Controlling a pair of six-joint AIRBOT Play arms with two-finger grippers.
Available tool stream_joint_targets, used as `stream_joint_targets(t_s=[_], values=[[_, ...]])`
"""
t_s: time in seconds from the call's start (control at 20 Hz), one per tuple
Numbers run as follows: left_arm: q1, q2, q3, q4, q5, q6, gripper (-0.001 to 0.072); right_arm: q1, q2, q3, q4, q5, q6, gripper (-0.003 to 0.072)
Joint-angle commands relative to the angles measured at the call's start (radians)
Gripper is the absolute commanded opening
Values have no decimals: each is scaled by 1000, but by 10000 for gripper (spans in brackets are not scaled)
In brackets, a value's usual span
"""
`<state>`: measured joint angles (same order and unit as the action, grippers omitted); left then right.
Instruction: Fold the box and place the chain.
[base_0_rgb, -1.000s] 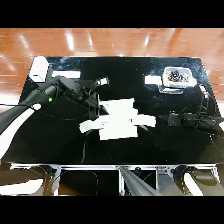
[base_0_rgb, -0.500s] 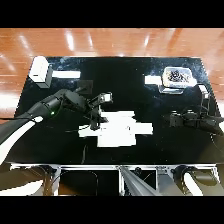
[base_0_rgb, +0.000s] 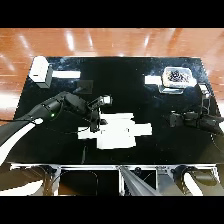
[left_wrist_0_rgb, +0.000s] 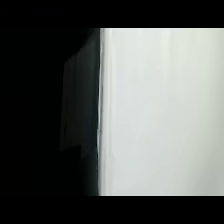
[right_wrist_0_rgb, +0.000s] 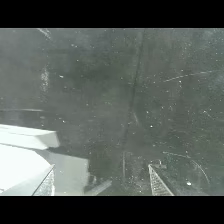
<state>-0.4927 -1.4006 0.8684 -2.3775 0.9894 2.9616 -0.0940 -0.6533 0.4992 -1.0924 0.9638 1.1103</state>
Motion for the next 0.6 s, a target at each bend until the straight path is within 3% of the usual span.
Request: stream_joint_targets(t_s=[0.0, 0.15, 0.4, 0.55], values=[[0, 0, -1, 35, -2, -6, 21, -1, 0, 1, 39, 2, 0, 710], [-1, 1, -5, 47, -35, -6, 19, 0, 0, 1, 49, 1, -16, 710], [-8, 55, -66, 52, -169, 42, 18, 92, -1, 1, 52, -1, -355, 710], [-7, 109, -120, 69, -262, 42, 19, 168, -12, 0, 47, -10, -408, 710]])
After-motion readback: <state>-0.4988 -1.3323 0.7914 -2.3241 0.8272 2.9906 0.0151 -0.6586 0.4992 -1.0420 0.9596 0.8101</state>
